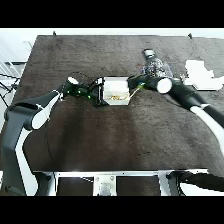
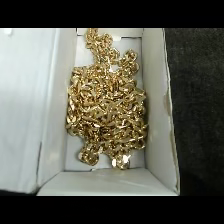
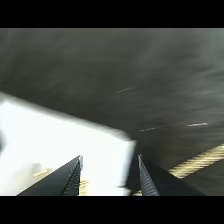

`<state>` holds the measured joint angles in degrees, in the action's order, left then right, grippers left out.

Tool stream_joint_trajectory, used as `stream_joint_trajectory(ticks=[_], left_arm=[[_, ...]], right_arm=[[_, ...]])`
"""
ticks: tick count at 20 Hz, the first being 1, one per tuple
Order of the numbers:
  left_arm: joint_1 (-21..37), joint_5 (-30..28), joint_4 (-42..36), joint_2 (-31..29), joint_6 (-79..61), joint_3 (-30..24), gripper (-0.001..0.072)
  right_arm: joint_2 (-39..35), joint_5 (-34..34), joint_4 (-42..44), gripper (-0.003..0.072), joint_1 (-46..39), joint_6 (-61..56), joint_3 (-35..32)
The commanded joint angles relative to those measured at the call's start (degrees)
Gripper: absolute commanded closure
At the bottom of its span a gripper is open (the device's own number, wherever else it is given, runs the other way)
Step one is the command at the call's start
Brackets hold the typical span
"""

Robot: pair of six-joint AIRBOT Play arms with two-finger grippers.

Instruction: Fold the box and place the chain.

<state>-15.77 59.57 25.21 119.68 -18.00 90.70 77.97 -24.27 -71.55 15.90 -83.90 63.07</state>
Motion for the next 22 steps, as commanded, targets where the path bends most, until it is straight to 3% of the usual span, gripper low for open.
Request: stream_joint_trajectory(ticks=[1,3,7,14,15,16,17,18,20,22], left_arm=[[-0.02,0.00,0.00,0.04,-0.02,-0.02,0.0299],[-0.02,-0.02,0.00,0.04,-0.02,-0.02,0.0298],[-0.02,0.04,0.00,0.04,-0.02,-0.02,0.0298],[-0.02,0.00,0.00,0.04,-0.02,-0.02,0.0299],[-0.02,0.00,0.00,0.04,0.00,-0.02,0.0298],[-0.02,0.00,0.00,0.04,-0.02,-0.02,0.0298],[-0.02,-0.02,0.00,0.04,0.00,-0.02,0.0298],[-0.02,-0.04,0.00,0.04,-0.02,-0.02,0.0298],[-0.02,0.04,0.02,0.04,-0.02,-0.02,0.0298],[-0.02,0.04,0.00,0.04,0.00,-0.02,0.0298]], right_arm=[[-3.23,-0.72,-0.28,0.0230,-10.16,-0.20,-1.25],[-0.02,-0.28,4.17,0.0162,-14.71,-0.76,-1.31],[10.84,2.93,9.14,0.0163,-15.08,-0.46,1.22],[27.85,2.84,15.04,0.0187,-11.28,3.13,14.19],[29.29,2.56,15.26,0.0218,-11.30,3.08,15.47],[30.34,2.80,15.08,0.0342,-11.34,3.13,16.09],[30.71,2.84,14.97,0.0532,-11.89,3.15,16.17],[30.53,2.78,14.73,0.0676,-12.46,3.91,16.15],[25.57,1.11,14.73,0.0679,-11.69,6.71,14.45],[14.62,0.83,13.92,0.0679,-9.03,9.88,10.03]])
